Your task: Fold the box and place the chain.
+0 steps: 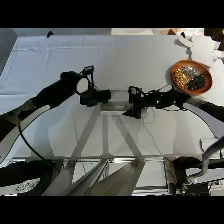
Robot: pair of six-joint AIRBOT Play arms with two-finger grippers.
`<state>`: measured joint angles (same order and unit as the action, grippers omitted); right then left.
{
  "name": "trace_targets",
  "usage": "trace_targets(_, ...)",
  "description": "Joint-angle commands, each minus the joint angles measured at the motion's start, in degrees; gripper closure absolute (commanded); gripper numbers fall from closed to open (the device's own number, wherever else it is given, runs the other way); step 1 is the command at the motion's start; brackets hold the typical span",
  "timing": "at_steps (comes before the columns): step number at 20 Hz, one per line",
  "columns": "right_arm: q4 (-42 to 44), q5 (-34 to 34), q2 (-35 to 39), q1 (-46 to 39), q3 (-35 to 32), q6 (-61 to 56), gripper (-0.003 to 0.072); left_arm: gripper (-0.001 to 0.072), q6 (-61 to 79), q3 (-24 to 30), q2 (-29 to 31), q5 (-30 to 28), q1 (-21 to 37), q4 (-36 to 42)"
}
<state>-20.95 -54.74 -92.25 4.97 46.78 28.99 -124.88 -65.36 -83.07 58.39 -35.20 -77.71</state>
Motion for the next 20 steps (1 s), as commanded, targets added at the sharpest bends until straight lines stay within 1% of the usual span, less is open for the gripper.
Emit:
trace_targets(1, 0.0, 0.0, 0.0, 0.0, 0.0, 0.0, 0.0170, 0.0202, 15.3, 0.0, 3.8, 6.4, 3.5, 4.2)
trace_targets(4, 0.0, 0.0, 0.0, 0.0, 0.0, 0.0, 0.0170, 0.0202, 33.1, 0.2, 5.0, 12.9, 6.9, 4.5)
trace_targets(5, 0.0, 0.0, 0.0, 0.0, 0.0, 0.0, 0.0170, 0.0202, 39.5, 0.9, 5.0, 13.0, 8.7, 5.5)
trace_targets(7, 0.0, 0.0, 0.0, 0.0, 0.0, 0.0, 0.0170, 0.0200, 52.4, 3.1, 5.0, 11.0, 12.9, 9.4)
trace_targets(9, 0.0, 0.0, 0.0, 0.0, 0.0, 0.0, 0.0170, 0.0192, 64.3, 6.1, 5.0, 8.3, 18.0, 15.6)
trace_targets(11, 0.0, 0.0, 0.0, 0.0, 0.0, 0.0, 0.0170, 0.0190, 79.6, 8.7, 4.9, 5.7, 22.7, 22.4)
trace_targets(12, 0.0, 0.0, 0.0, 0.0, 0.0, 0.0, 0.0170, 0.0179, 89.9, 9.9, 4.5, 5.4, 24.7, 26.0)
trace_targets(13, 0.0, 0.0, 0.0, 0.0, 0.0, 0.0, 0.0170, 0.0132, 101.7, 10.8, 3.8, 5.5, 26.2, 29.3)
trace_targets(16, 0.0, 0.0, 0.0, 0.0, 0.0, 0.0, 0.0170, 0.0129, 128.3, 12.1, -0.4, 7.1, 28.2, 36.3)
trace_targets(18, 0.0, 0.0, 0.0, 0.0, 0.0, 0.0, 0.0170, 0.0119, 138.6, 12.1, -3.8, 6.8, 28.1, 40.3)
trace_targets(19, 0.0, 0.0, 0.0, 0.0, 0.0, 0.0, 0.0170, 0.0050, 142.1, 12.1, -5.4, 7.0, 28.0, 43.3)
trace_targets(20, 0.0, 0.0, 0.0, 0.0, 0.0, 0.0, 0.0170, 0.0012, 144.6, 12.1, -6.6, 7.4, 27.7, 45.5)
